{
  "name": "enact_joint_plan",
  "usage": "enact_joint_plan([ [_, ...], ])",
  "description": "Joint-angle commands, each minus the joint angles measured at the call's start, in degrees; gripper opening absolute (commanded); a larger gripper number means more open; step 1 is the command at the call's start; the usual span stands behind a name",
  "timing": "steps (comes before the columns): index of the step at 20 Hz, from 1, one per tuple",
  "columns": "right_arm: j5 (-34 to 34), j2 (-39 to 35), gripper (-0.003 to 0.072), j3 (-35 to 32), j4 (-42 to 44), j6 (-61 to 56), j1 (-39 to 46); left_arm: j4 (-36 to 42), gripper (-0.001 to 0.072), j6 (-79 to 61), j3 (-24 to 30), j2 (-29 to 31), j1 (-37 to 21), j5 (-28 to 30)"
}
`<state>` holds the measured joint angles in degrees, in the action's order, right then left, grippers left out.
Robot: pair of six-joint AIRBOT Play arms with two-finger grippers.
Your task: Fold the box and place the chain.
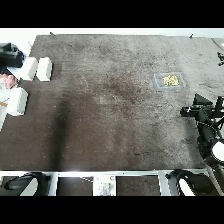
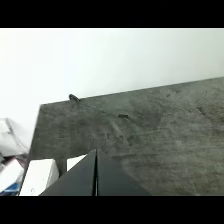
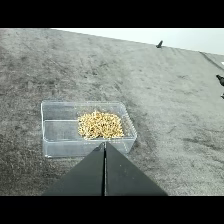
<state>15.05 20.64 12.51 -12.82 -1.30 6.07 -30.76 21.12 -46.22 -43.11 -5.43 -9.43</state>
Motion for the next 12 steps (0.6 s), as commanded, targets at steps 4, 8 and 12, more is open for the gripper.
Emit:
enact_joint_plan([
  [4,0.0,0.0,-0.0011,0.0,0.0,0.0,0.0,1.9,0.0006,0.3,25.8,26.7,6.2,12.6],
  [8,0.0,0.0,-0.0011,0.0,0.0,0.0,0.0,1.9,0.0007,3.3,35.4,36.7,6.3,17.2],
  [12,0.0,0.0,-0.0011,0.0,0.0,0.0,0.0,1.9,0.0009,3.2,38.9,37.3,6.3,23.8],
])
